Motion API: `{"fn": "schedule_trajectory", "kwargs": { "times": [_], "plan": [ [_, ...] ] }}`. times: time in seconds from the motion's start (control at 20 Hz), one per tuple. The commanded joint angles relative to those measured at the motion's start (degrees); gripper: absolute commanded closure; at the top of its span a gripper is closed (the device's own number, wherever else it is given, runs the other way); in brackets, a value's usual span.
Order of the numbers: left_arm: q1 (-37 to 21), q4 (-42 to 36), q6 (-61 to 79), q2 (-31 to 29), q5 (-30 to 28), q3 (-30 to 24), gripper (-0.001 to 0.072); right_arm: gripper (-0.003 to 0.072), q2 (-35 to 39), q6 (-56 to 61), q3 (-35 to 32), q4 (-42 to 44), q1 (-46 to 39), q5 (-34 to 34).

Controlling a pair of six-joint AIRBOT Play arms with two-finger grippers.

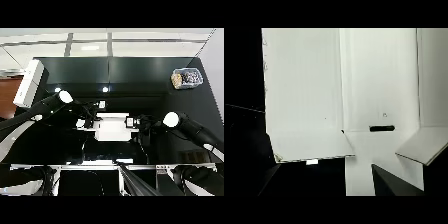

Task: Fold the box and place the chain.

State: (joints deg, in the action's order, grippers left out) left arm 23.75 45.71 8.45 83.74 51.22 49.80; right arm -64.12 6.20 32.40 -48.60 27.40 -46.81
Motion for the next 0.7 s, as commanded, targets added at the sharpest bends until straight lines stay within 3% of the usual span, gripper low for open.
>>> {"fn": "schedule_trajectory", "kwargs": {
  "times": [0.0, 0.65],
  "plan": [
    [0.04, 0.11, 0.09, 0.04, -0.02, 0.04, 0.0681, 0.0054, -0.22, -0.5, -0.07, 2.05, 2.43, 1.97],
    [0.04, 0.09, 0.09, 0.04, 0.0, 0.04, 0.0681, 0.0055, -0.31, 0.48, 0.17, 4.48, 6.45, 8.85]
  ]
}}
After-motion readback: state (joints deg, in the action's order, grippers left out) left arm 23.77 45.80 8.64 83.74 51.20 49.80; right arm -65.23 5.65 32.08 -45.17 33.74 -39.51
